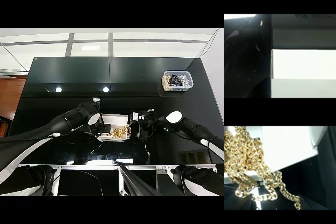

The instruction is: Fold the box and place the chain.

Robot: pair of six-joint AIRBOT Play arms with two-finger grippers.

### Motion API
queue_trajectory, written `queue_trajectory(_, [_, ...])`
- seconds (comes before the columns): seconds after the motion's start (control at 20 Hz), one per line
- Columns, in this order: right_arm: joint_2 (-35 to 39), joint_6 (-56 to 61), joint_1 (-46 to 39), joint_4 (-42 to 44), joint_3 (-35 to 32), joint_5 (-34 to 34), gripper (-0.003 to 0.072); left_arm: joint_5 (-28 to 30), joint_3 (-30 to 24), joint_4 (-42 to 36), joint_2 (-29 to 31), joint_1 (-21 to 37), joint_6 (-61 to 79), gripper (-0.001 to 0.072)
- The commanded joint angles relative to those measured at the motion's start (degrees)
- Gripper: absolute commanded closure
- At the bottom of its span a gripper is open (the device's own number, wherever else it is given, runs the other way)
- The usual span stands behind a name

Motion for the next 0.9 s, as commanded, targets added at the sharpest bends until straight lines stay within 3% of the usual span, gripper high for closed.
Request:
queue_trajectory(0.0, [-0.7, 1.1, 0.7, 0.4, 0.2, -1.8, -0.0034, 0.1, 0.0, 0.0, 0.0, 0.0, 0.0, 0.0680])
queue_trajectory(0.25, [-0.9, 3.9, 0.9, -0.6, 0.3, -2.7, -0.0034, 0.1, 0.0, 0.0, 0.0, 0.0, 0.0, 0.0680])
queue_trajectory(0.3, [-0.9, 4.6, 0.9, -1.3, 0.3, -2.6, 0.0081, 0.1, 0.0, 0.0, 0.0, 0.0, 0.0, 0.0680])
queue_trajectory(0.35, [-0.9, 6.2, 0.9, -2.4, 0.3, -2.7, 0.0271, 0.1, 0.0, 0.0, 0.0, 0.0, 0.0, 0.0680])
queue_trajectory(0.45, [-0.9, 7.1, 0.9, -3.9, 0.3, -2.3, 0.0565, 0.1, 0.0, 0.0, 0.0, 0.0, 0.0, 0.0680])
queue_trajectory(0.65, [-0.6, 9.6, 0.8, -4.0, 0.4, 0.2, 0.0673, 0.1, 0.0, 0.0, 0.0, 0.0, 0.0, 0.0680])
queue_trajectory(0.85, [5.4, 25.4, 0.7, -8.7, 1.3, 0.8, 0.0673, 0.1, 0.0, 0.0, 0.0, 0.0, 0.0, 0.0680])
